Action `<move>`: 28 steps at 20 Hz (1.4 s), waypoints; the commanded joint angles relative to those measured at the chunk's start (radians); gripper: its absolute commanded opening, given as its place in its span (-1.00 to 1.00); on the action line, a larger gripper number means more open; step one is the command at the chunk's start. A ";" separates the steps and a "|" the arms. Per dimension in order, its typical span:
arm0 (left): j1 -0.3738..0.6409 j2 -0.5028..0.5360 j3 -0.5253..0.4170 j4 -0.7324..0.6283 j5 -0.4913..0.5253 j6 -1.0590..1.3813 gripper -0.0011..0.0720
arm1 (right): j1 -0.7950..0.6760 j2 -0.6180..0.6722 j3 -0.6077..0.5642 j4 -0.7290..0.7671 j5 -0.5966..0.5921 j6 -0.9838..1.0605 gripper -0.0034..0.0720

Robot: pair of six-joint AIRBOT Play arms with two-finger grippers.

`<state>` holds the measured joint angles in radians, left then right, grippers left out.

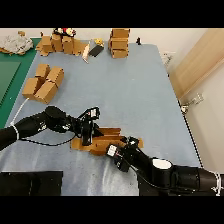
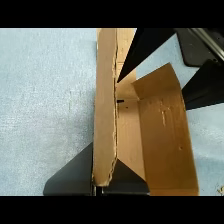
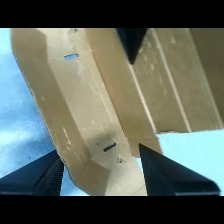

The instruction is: Fold the box.

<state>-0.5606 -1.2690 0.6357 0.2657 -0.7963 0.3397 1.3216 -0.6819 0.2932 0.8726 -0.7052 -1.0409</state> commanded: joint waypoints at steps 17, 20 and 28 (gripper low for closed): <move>-0.001 -0.001 0.001 0.000 0.000 0.000 -0.94 | -0.537 0.079 -0.005 0.876 0.162 -1.168 0.98; -0.001 -0.001 0.001 0.000 0.000 0.000 -0.94 | -0.709 0.031 0.029 1.194 0.068 -1.570 0.98; -0.001 -0.001 0.001 0.000 0.000 0.000 -0.94 | -0.832 -0.209 0.183 1.317 -0.137 -1.858 0.98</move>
